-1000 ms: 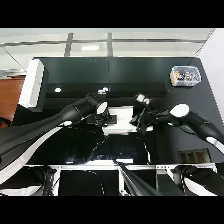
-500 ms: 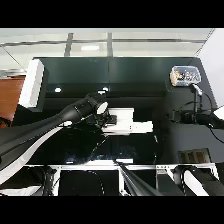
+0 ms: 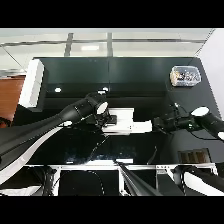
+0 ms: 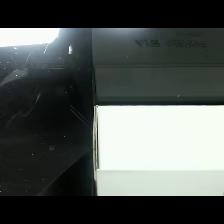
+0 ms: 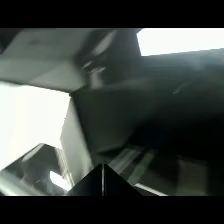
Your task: Fold the box and place the chain.
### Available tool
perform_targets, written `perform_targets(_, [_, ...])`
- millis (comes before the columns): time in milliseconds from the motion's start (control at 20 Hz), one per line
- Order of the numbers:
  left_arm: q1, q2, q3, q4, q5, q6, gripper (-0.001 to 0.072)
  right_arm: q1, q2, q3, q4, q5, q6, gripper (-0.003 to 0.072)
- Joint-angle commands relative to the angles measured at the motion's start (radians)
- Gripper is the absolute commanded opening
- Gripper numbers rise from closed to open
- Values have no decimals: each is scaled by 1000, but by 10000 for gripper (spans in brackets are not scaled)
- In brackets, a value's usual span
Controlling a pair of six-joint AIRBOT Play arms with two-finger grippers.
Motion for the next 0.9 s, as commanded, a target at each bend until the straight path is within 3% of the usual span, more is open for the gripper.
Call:
perform_targets(0, [1,0,0,0,-9,0,31,98,-53,44,101,23,-110,17])
perform_targets(200, [1,0,0,0,-9,0,31,113,-53,141,101,87,-138,19])
perform_targets(250, [1,0,0,0,-9,0,31,113,-53,160,100,111,-138,103])
perform_targets(300, [1,0,0,0,-9,0,31,114,-53,172,101,142,-137,360])
perform_targets(350, [1,0,0,0,-9,0,31,114,-53,174,101,166,-137,460])
perform_targets(500, [1,0,0,0,-9,0,31,141,-53,174,109,190,-137,487])
perform_targets(850, [1,0,0,0,-9,0,31,274,-53,174,145,92,-93,482])
